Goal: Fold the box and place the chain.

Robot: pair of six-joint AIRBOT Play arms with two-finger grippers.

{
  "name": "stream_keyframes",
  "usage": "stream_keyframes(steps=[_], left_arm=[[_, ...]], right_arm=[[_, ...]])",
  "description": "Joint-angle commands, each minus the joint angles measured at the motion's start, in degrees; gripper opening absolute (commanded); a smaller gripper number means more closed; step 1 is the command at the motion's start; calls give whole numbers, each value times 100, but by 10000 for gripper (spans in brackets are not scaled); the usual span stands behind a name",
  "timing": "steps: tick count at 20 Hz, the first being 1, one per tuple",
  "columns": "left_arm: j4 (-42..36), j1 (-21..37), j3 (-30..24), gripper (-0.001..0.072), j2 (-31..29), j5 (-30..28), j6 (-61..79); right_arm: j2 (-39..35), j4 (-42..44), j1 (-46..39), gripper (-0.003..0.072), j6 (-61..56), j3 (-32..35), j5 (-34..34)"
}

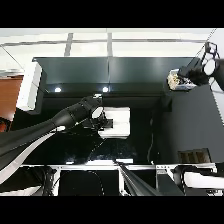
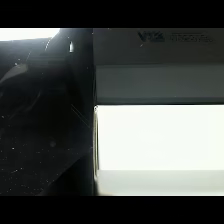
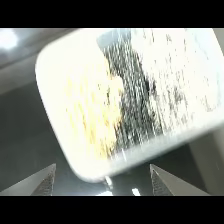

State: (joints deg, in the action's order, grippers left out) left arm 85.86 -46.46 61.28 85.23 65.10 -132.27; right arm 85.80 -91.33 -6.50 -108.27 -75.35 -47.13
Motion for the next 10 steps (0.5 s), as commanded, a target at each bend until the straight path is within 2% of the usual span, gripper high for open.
stream_keyframes(steps=[1, 3, 4, 10], left_arm=[[0, 2, 2, 28, 2, 2, 2], [0, 2, 2, 28, 2, 2, 2], [0, 2, 2, 28, 2, -2, 2], [0, 4, 2, 28, 2, -52, 2]], right_arm=[[1279, 247, -238, 673, -238, -1659, -988], [1875, 2, -319, 651, -966, -2404, -1598], [2094, -2, -354, 651, -1182, -2667, -1687], [2688, -63, -616, 642, -2238, -3327, -1762]])
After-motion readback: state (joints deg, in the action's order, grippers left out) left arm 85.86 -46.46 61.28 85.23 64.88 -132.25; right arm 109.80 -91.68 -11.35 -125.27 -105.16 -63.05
